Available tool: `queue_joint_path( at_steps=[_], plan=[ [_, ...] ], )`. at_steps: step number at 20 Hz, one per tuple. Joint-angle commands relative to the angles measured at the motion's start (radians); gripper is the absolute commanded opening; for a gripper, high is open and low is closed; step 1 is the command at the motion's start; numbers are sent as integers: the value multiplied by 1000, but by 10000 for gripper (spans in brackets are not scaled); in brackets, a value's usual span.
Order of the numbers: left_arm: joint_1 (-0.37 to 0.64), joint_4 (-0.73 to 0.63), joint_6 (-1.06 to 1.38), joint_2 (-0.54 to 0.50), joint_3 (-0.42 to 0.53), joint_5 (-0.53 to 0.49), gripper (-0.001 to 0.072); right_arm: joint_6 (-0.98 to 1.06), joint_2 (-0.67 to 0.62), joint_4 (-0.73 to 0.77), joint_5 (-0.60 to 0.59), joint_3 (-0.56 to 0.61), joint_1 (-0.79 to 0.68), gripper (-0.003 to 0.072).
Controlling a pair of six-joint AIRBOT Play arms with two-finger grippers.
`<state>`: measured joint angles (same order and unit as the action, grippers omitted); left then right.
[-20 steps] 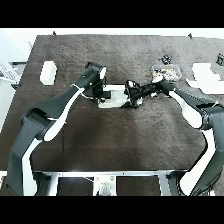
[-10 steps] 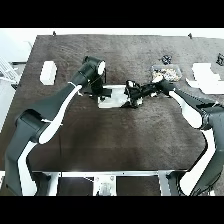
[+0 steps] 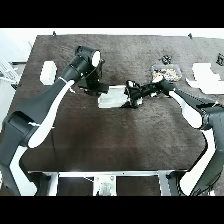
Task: Fold the box and place the chain.
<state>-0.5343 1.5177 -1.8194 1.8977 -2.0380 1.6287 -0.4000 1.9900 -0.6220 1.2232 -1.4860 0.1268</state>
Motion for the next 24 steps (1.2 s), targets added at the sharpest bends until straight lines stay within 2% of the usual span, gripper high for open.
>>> queue_joint_path(
  at_steps=[1, 4, 8, 10, 11, 13, 14, 15, 17, 21, 24],
  plan=[
    [48, -23, 203, -23, 0, 10, 316, 0, -1, 0, 1, 0, 1, 585],
    [134, -131, 592, -23, 30, 10, 314, 0, -1, 0, 1, 0, 1, 585],
    [301, -472, 1037, -23, 147, -6, 315, 0, -1, 0, 1, 0, 1, 585],
    [380, -647, 1236, -23, 226, 41, 315, 0, -1, 0, 1, 0, 0, 585],
    [402, -728, 1281, -23, 251, 23, 316, 0, -1, 0, 1, 0, 0, 585],
    [407, -752, 1498, -21, 289, -114, 330, 0, -1, 0, 1, 1, 0, 585],
    [407, -764, 1656, -21, 322, -167, 611, 0, -1, 0, 1, 1, 1, 585],
    [407, -785, 1753, -21, 361, -239, 717, 0, -1, 0, 1, 0, 1, 585],
    [406, -843, 1863, -21, 438, -335, 715, 0, -1, 0, 1, 0, 1, 585],
    [406, -908, 1988, -18, 552, -462, 715, 0, -1, 0, 1, 0, 0, 584],
    [406, -983, 2066, 6, 584, -493, 716, 0, -1, 0, 1, 0, 0, 585]
  ],
)
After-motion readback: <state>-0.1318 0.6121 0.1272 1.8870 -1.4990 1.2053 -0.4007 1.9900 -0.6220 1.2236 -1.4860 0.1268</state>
